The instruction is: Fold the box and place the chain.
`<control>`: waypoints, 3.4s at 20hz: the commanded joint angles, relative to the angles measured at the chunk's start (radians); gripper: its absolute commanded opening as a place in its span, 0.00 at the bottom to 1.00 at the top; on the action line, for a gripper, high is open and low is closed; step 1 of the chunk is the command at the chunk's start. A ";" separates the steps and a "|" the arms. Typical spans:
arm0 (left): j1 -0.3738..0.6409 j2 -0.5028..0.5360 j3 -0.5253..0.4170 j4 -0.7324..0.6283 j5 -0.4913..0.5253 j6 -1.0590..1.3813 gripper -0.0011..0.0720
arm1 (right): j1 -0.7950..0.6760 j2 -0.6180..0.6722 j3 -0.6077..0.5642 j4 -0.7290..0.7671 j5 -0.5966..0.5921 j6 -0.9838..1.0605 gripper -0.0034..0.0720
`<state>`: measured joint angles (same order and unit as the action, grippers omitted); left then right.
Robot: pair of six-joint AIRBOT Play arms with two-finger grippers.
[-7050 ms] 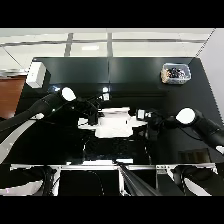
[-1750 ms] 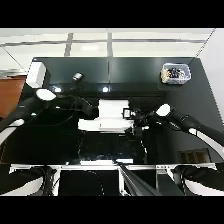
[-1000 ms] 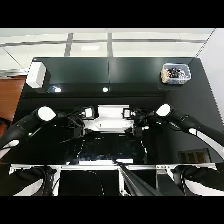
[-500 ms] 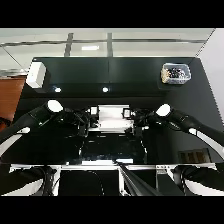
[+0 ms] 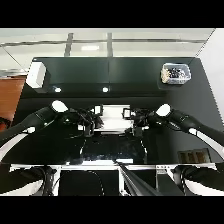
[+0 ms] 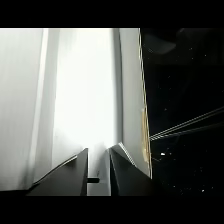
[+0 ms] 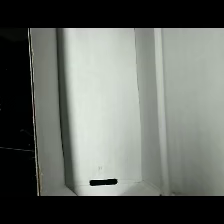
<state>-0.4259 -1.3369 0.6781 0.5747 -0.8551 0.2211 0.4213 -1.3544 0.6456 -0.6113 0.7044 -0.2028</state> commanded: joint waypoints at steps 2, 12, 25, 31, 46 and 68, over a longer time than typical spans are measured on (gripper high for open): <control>-0.010 -0.005 0.001 0.011 0.014 -0.032 0.06 | 0.000 0.000 0.000 0.001 -0.002 0.001 0.45; 0.125 0.170 0.063 0.389 -0.147 -0.634 0.05 | 0.000 0.000 0.000 0.001 -0.002 0.001 0.45; 0.588 -0.077 -0.128 -0.037 -0.329 -1.252 0.05 | 0.000 0.000 0.000 0.001 -0.002 0.001 0.45; 0.376 -0.135 -0.030 -0.108 -0.310 -1.178 0.05 | 0.000 0.000 0.000 0.001 -0.002 0.001 0.45; 0.145 -0.135 0.212 0.113 -0.391 -1.473 0.63 | 0.000 0.000 0.000 0.001 -0.002 0.001 0.45; -0.161 -0.137 0.368 0.616 -0.278 -2.102 0.47 | 0.000 0.000 0.000 0.001 -0.002 0.001 0.45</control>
<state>-0.5552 -1.4727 1.0355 1.0779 -1.1370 -1.7710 0.4213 -1.3544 0.6456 -0.6109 0.7033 -0.2024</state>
